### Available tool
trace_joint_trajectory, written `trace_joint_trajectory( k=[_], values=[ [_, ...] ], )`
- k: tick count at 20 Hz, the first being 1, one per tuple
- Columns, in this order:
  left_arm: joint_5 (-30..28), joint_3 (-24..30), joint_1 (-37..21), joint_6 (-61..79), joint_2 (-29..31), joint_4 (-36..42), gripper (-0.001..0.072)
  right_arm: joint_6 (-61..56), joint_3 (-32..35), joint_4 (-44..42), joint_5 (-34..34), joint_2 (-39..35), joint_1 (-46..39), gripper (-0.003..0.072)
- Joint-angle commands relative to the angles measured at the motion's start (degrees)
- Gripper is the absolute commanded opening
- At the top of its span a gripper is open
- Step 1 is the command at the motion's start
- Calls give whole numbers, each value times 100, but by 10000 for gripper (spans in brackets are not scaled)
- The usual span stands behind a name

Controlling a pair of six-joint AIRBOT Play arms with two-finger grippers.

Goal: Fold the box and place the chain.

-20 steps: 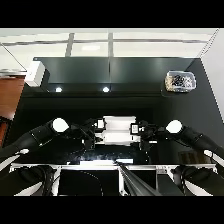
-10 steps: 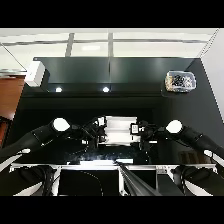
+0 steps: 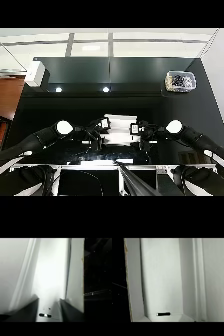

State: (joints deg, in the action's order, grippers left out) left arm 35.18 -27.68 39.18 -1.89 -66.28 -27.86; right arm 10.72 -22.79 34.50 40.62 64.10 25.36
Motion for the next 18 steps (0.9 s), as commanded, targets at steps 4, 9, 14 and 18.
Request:
trace_joint_trajectory(
  k=[4, 9, 14, 18],
  values=[
    [136, 2, 20, 2, 0, -13, 197, 4, 0, 0, 2, -2, 2, 433],
    [476, -66, -214, -273, 459, -988, 25, 4, 0, 0, -4, -2, 2, 433],
    [1088, -205, -1740, -4341, 1971, -3762, 25, 4, 0, 0, -61, -2, 2, 433],
    [2420, -203, -3652, -8037, 1650, -3742, 26, 4, 0, 0, -81, -2, 4, 433]
  ],
)
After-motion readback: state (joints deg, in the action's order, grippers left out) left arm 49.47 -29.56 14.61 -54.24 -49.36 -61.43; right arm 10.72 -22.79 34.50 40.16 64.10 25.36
